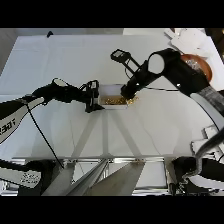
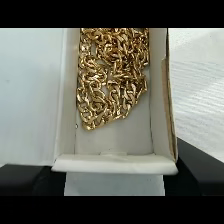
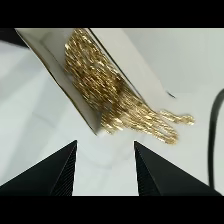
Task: Fold the box and place the chain.
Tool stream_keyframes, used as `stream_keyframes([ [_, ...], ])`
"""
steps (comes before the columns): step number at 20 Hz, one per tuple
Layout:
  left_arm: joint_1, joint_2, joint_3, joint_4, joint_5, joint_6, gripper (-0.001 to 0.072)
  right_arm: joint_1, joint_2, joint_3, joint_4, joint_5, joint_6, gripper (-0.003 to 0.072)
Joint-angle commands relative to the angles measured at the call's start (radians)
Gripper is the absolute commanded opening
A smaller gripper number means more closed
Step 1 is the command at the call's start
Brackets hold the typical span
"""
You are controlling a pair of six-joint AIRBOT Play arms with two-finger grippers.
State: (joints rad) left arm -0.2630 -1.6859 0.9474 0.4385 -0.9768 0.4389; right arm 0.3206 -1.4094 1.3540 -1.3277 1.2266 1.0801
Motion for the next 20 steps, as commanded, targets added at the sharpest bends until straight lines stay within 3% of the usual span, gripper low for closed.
stream_keyframes([
  [1, 0.0, 0.0, 0.0, 0.0, 0.0, 0.0, 0.0214, -0.114, 0.023, -0.043, 0.001, 0.019, -0.363, 0.0401],
  [5, 0.0, 0.0, 0.0, 0.0, 0.0, 0.0, 0.0214, -0.187, 0.021, -0.18, 0.016, -0.157, -0.713, 0.0486],
  [8, -0.001, 0.0, 0.0, 0.0, 0.0, 0.0, 0.0214, -0.191, -0.027, -0.214, 0.085, -0.174, -0.908, 0.0539],
  [11, -0.001, 0.0, 0.0, 0.0, 0.0, 0.0, 0.0214, -0.185, -0.107, -0.214, 0.187, -0.222, -0.988, 0.0539],
  [20, -0.001, 0.0, 0.0, 0.0, 0.0, 0.0, 0.0214, -0.113, -0.264, -0.214, 0.185, -0.396, -1.081, 0.0512],
])
